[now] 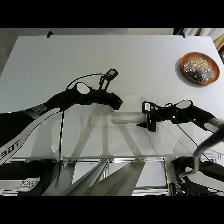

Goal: Fold the box and place the chain.

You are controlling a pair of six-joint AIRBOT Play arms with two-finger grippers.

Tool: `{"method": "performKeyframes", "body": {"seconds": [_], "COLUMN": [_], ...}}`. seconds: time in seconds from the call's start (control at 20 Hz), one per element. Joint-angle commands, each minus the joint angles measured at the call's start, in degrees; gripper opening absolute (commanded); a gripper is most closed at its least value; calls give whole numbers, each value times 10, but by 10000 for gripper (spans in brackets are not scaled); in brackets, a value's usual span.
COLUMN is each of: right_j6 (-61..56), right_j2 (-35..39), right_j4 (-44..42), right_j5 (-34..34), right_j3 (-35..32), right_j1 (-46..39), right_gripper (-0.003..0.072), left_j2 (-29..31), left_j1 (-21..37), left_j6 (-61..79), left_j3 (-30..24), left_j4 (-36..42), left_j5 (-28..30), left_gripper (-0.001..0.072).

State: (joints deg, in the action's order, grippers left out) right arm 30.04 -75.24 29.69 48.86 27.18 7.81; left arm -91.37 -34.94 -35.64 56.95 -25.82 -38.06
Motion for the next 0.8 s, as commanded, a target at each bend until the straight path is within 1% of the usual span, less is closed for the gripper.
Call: {"method": "performKeyframes", "body": {"seconds": [0.0, 0.2, 0.3, 0.4, 0.55, 0.6, 0.65, 0.7, 0.75], "right_j6": [0, 0, 0, 0, 0, 0, 0, 0, 0], "right_j2": [0, 0, 0, 0, 0, 0, 0, 0, 0], "right_j4": [0, 0, 0, 0, 0, 0, 0, 0, 0], "right_j5": [0, 0, 0, 0, 0, 0, 0, 0, 0], "right_j3": [0, 0, 0, 0, 0, 0, 0, 0, 0], "right_j1": [0, 0, 0, 0, 0, 0, 0, 0, 0], "right_gripper": [471, 471, 471, 471, 471, 471, 471, 471, 471], "left_j2": [-10, -9, 1, 27, 88, 109, 132, 153, 174], "left_j1": [1, 1, 4, 12, 41, 53, 67, 79, 90], "left_j6": [-3, -2, -1, 18, 42, 44, 43, 43, 45], "left_j3": [0, 0, 0, 0, 0, 0, 0, 0, 0], "left_j4": [-4, -7, -7, -6, -19, -39, -75, -119, -170], "left_j5": [-34, -48, -46, -37, -28, -30, -40, -58, -89], "left_gripper": [3, 3, 4, 4, 4, 4, 4, 4, 4]}}
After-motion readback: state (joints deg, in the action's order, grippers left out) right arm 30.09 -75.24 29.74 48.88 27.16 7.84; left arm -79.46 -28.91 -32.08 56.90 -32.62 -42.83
